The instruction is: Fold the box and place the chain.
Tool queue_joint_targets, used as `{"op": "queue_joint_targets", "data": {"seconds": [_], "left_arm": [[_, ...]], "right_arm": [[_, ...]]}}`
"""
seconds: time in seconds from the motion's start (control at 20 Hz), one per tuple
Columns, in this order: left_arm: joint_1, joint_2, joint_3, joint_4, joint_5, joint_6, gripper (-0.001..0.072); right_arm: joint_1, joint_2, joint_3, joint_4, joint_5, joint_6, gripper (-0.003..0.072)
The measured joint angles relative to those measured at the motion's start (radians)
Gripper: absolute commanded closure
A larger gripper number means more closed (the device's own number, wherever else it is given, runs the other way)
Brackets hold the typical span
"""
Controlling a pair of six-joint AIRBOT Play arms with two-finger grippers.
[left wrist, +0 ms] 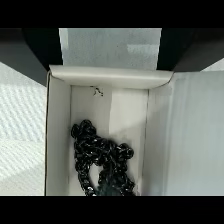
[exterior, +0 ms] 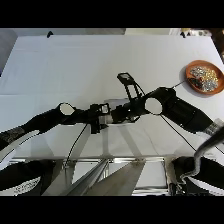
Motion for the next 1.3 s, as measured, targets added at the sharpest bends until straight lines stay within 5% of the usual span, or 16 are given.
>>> {"op": "queue_joint_targets", "data": {"seconds": [0.5, 0.55, 0.65, 0.7, 1.3], "left_arm": [[0.000, 0.000, 0.000, 0.000, 0.000, 0.000, 0.0699], [0.000, 0.000, 0.000, 0.000, 0.000, 0.000, 0.0699], [0.000, 0.000, 0.000, 0.000, 0.000, 0.000, 0.0699], [0.000, 0.000, 0.000, 0.000, 0.000, 0.000, 0.0699], [0.000, 0.000, 0.000, 0.000, 0.000, 0.000, 0.0699]], "right_arm": [[-0.212, 0.125, 0.035, -0.022, 0.160, -0.078, 0.0504], [-0.253, 0.132, 0.038, -0.036, 0.171, -0.094, 0.0465], [-0.333, 0.130, 0.042, -0.090, 0.186, -0.118, 0.0247], [-0.369, 0.117, 0.043, -0.125, 0.187, -0.127, 0.0235], [-0.499, -0.208, 0.045, -0.250, 0.079, -0.097, 0.0334]]}}
